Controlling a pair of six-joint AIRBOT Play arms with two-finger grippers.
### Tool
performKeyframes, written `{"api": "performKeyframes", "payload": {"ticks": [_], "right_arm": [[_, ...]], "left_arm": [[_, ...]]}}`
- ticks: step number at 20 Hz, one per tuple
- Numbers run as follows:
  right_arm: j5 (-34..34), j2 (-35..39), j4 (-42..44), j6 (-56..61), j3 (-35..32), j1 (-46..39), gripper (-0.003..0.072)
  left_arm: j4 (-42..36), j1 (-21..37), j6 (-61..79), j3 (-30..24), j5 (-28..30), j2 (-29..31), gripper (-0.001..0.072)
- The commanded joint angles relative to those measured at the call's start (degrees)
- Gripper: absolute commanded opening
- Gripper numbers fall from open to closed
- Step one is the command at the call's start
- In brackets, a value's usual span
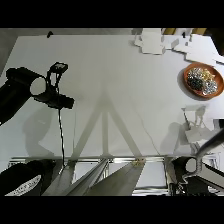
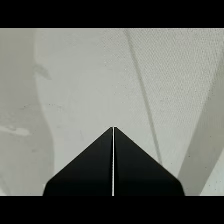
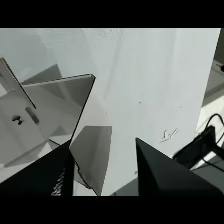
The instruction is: Fold the box and place the chain.
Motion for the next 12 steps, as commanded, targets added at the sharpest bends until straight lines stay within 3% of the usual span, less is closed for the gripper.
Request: {"api": "performKeyframes", "payload": {"ticks": [1, 3, 9, 12], "right_arm": [[1.33, -1.51, 1.7, 0.02, 0.11, -1.7, 0.0142], [1.79, -1.38, 3.54, -0.22, 0.11, -0.46, 0.0028], [4.57, 3.91, 4.28, -4.33, 0.11, 12.55, 0.002], [3.67, 7.91, 19.08, -7.89, 0.09, 17.88, 0.002]], "left_arm": [[0.0, 0.04, 0.0, 0.0, 0.02, 0.04, 0.001], [0.02, 0.04, 0.0, 0.0, 0.0, 0.04, 0.001], [0.0, 0.04, 0.0, 0.0, 0.02, 0.04, 0.001], [0.0, 0.04, 0.0, 0.0, 0.04, 0.04, 0.001]]}}
